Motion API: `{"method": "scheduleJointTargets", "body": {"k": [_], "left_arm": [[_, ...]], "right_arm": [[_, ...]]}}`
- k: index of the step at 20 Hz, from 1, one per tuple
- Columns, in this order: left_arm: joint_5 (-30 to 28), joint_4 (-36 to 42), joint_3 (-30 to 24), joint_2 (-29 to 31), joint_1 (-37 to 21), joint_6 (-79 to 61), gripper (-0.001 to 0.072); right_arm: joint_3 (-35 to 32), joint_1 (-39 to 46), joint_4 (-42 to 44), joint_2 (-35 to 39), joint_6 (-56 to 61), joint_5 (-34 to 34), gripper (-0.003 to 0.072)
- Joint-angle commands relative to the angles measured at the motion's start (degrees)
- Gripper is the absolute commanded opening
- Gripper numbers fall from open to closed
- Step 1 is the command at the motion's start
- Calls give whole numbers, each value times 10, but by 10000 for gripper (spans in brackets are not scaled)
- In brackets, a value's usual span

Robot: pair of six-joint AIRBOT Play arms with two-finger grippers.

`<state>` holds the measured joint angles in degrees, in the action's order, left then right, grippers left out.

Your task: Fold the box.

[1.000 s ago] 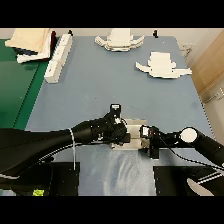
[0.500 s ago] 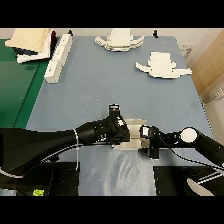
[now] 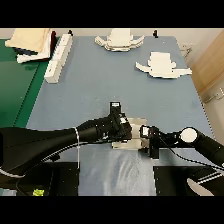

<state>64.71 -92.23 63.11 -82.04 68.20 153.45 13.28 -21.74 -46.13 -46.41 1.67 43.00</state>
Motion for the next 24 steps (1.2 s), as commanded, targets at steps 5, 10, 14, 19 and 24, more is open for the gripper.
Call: {"method": "scheduleJointTargets", "body": {"k": [5, 10, 14, 19, 24], "left_arm": [[114, 12, 54, 18, -10, -65, 548], [190, 120, 54, 72, -67, -219, 14], [213, 200, 54, 93, -127, -394, 17], [180, 173, 53, 95, -155, -665, 17], [37, 238, -80, 195, -259, -940, 12]], "right_arm": [[0, 0, 0, 0, 0, 0, 514], [0, 0, 0, 0, 0, 0, 514], [0, 0, 0, 0, 0, 0, 514], [0, 0, 0, 0, 0, 0, 514], [0, 0, -1, 0, 0, 0, 514]]}}
